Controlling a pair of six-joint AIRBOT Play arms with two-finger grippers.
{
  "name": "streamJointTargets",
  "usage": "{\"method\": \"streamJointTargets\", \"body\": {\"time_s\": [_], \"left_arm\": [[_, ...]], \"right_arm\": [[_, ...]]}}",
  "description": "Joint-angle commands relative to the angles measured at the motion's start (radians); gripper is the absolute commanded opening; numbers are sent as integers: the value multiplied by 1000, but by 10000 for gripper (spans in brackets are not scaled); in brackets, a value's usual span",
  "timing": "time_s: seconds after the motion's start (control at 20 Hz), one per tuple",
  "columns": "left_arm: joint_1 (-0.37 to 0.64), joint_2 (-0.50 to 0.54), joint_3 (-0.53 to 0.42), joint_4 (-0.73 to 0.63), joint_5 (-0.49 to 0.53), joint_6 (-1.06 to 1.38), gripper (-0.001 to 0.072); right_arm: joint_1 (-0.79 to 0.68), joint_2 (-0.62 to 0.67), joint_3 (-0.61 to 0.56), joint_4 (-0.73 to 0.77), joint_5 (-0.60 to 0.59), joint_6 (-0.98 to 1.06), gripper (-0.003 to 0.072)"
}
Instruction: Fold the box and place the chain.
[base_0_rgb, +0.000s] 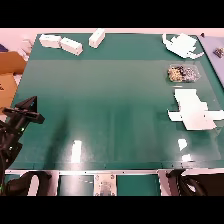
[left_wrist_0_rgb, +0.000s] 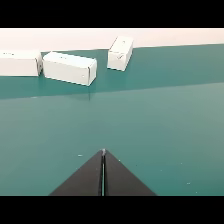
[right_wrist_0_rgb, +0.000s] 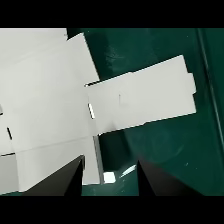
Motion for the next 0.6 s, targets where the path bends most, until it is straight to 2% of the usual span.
{"method": "streamJointTargets", "body": {"time_s": [0.0, 0.2, 0.55], "left_arm": [[0, 1, 0, 1, 0, 0, 21], [0, 1, 0, 0, 3, 0, 22], [0, 1, 0, 0, 3, 0, 21]], "right_arm": [[-7, -157, 198, -8, 91, -40, 399], [-9, -213, 294, -13, 90, -116, 418], [-13, -320, 296, -20, 40, -181, 418]]}}
